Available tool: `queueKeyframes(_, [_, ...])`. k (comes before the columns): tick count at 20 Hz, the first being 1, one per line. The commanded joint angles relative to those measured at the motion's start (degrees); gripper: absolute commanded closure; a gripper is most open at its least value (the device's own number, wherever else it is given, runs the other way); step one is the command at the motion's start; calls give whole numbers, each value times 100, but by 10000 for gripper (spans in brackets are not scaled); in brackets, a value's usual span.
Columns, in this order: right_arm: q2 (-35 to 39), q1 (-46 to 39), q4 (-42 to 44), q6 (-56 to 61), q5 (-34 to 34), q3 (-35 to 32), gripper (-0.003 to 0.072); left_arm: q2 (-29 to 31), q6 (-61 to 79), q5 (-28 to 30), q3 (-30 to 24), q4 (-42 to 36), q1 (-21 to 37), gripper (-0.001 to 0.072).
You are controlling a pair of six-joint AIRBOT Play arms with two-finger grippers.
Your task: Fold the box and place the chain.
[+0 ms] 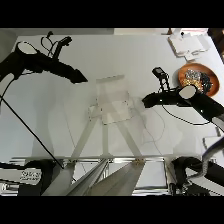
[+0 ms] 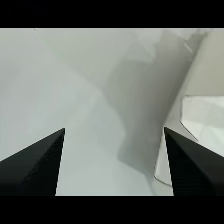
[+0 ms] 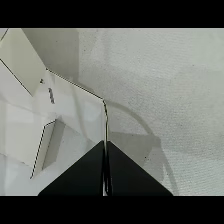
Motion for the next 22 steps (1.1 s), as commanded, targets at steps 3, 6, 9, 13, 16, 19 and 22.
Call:
queueKeyframes(3, [4,2,0,2,0,-2,678,109,184,-699,-223,149,-417,8])
queueKeyframes(6, [4,2,0,2,0,-2,678,98,201,-26,-415,92,-835,8])
queueKeyframes(9, [4,2,0,2,0,-2,678,46,225,463,-415,-385,-1088,8])
queueKeyframes(13, [4,2,0,2,0,-2,678,-146,310,743,-415,-501,-1325,9])
queueKeyframes(16, [4,2,0,2,0,-2,678,-350,306,1102,-417,-498,-1460,10])
queueKeyframes(19, [4,2,0,2,0,-2,678,-538,354,1191,-417,-472,-1523,22])
queueKeyframes(22, [4,2,0,2,0,-2,678,-656,485,1200,-417,-479,-1517,237])
